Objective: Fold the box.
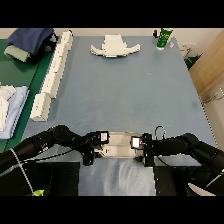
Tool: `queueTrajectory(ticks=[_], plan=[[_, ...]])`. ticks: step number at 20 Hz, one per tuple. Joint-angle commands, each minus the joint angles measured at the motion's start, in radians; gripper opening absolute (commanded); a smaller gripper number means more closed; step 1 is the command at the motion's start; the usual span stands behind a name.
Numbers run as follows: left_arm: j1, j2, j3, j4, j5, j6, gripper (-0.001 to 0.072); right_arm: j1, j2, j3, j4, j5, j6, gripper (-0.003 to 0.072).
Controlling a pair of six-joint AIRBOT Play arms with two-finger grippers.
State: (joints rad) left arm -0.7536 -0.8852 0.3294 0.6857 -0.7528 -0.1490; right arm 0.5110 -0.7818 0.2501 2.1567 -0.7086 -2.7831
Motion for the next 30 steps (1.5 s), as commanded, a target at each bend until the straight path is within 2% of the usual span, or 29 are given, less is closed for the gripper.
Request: queueTrajectory(ticks=[1,6,14,17,24,30], plan=[[0.0,0.001,0.0,0.021,0.036,0.0,0.0297,0.0,0.0,0.0,0.0,0.0,0.001,0.0427],[0.0,0.001,0.0,0.021,0.122,0.0,0.0297,0.0,0.0,0.0,0.0,0.0,0.001,0.0427],[0.0,0.002,0.0,0.021,0.035,-0.002,0.0296,0.0,0.0,0.0,0.0,0.0,0.001,0.0427],[-0.001,0.002,0.0,-0.019,0.004,0.0,0.0296,0.0,0.0,0.0,0.0,0.0,0.001,0.0427],[-0.003,0.002,0.0,-0.101,-0.018,0.014,0.0296,0.0,0.0,0.0,0.0,0.0,0.001,0.0427],[-0.07,0.002,-0.014,-0.114,-0.019,0.022,0.0295,0.0,0.0,0.0,0.0,0.0,0.001,0.0428]])
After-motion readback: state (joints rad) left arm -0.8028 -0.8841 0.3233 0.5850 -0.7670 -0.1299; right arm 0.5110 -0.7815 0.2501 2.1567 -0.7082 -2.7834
